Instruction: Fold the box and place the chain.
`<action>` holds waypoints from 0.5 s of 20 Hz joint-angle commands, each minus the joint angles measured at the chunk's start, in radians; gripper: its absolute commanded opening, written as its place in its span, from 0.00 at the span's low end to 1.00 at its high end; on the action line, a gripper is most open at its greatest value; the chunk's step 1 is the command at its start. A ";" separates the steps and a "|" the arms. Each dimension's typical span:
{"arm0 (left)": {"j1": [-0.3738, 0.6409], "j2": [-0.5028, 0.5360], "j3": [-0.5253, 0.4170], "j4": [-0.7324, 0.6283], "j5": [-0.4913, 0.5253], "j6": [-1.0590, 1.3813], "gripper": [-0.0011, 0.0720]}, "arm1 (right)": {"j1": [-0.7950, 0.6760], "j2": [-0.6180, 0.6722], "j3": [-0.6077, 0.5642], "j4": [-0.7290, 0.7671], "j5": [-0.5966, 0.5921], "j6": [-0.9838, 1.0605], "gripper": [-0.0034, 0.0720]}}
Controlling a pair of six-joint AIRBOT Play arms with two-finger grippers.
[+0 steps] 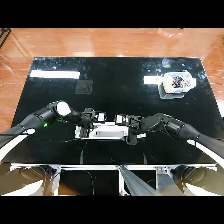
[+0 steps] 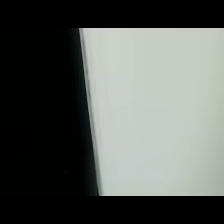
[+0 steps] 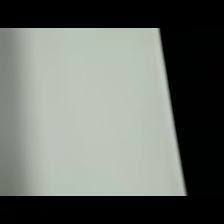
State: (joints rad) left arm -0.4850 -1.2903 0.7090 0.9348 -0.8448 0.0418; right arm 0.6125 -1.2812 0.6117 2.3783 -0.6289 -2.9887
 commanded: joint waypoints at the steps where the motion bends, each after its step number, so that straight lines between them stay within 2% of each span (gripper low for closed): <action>1: 0.001 -0.001 0.001 0.000 0.002 0.000 0.04 | -0.001 0.000 0.000 -0.023 -0.010 0.000 0.97; 6: 0.001 -0.001 0.001 0.001 0.002 0.000 0.04 | -0.024 0.002 0.000 -0.023 -0.070 0.001 0.97; 10: 0.001 -0.001 0.001 0.005 0.002 0.000 0.04 | -0.027 0.002 0.000 -0.027 -0.072 0.003 0.97</action>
State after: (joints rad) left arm -0.4850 -1.2903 0.7090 0.9352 -0.8440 0.0414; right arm 0.5900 -1.2797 0.6121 2.3562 -0.6853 -2.9883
